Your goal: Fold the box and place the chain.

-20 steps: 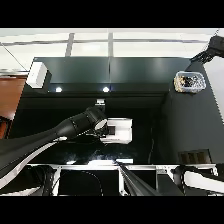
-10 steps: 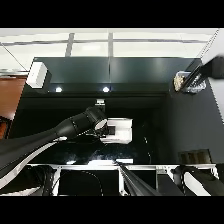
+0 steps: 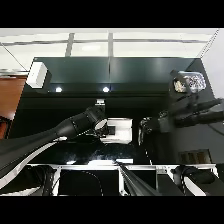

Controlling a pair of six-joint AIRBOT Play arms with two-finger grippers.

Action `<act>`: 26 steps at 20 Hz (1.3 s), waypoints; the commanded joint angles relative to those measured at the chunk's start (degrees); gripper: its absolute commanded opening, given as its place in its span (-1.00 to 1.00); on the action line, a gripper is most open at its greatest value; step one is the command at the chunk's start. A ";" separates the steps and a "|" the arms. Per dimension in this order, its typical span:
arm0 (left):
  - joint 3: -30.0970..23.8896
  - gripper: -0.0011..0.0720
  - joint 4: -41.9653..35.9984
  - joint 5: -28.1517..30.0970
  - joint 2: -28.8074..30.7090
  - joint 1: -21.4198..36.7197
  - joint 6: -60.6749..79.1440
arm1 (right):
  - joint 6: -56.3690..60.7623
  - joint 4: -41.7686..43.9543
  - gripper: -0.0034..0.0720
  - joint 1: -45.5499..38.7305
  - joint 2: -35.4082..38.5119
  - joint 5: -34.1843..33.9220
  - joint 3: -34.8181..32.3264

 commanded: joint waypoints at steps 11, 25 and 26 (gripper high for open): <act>0.00 -0.90 0.00 -0.02 0.02 0.04 0.02 | 8.15 -0.92 -0.90 15.56 -5.38 -22.67 -5.88; 0.00 -0.90 -0.44 0.22 0.02 0.04 0.00 | 12.35 -13.07 0.03 13.99 -8.59 -17.40 -5.09; 0.00 -0.90 -0.42 0.20 0.02 0.04 0.00 | 12.37 -14.82 0.03 11.37 -6.56 -16.39 -4.87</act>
